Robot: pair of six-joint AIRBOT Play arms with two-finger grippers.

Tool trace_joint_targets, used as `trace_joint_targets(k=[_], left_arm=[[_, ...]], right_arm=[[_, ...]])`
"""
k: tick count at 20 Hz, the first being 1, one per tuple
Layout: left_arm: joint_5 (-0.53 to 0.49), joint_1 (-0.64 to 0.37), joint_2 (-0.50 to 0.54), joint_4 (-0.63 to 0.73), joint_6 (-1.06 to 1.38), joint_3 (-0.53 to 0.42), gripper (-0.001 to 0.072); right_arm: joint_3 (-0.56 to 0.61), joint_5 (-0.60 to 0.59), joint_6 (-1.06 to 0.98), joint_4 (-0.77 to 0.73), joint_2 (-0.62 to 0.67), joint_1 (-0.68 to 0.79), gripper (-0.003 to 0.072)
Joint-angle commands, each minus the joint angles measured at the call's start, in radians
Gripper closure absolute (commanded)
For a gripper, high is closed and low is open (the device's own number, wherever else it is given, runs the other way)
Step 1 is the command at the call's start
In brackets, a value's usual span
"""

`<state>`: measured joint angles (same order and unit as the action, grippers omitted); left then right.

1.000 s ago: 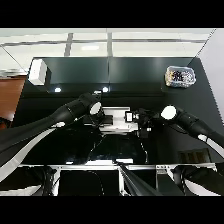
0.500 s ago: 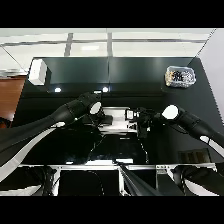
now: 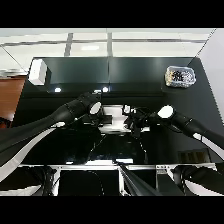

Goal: Fold the box and place the chain.

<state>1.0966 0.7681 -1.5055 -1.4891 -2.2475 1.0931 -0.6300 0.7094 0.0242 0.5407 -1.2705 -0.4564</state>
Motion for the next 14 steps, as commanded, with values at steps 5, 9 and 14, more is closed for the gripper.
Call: trace_joint_targets(k=[5, 9, 14], left_arm=[[0.008, 0.0, 0.001, 0.011, -0.001, 0.001, 0.0683], [0.016, 0.0, 0.001, 0.013, -0.001, 0.001, 0.0683], [0.015, 0.0, 0.001, 0.013, -0.001, 0.001, 0.0683]], right_arm=[[0.002, -0.012, -0.14, 0.015, -0.01, -0.003, 0.0237], [-0.012, 0.088, -0.476, 0.192, 0.05, 0.048, 0.0669], [-0.084, 0.445, -1.079, 0.394, 0.216, 0.436, 0.067]])
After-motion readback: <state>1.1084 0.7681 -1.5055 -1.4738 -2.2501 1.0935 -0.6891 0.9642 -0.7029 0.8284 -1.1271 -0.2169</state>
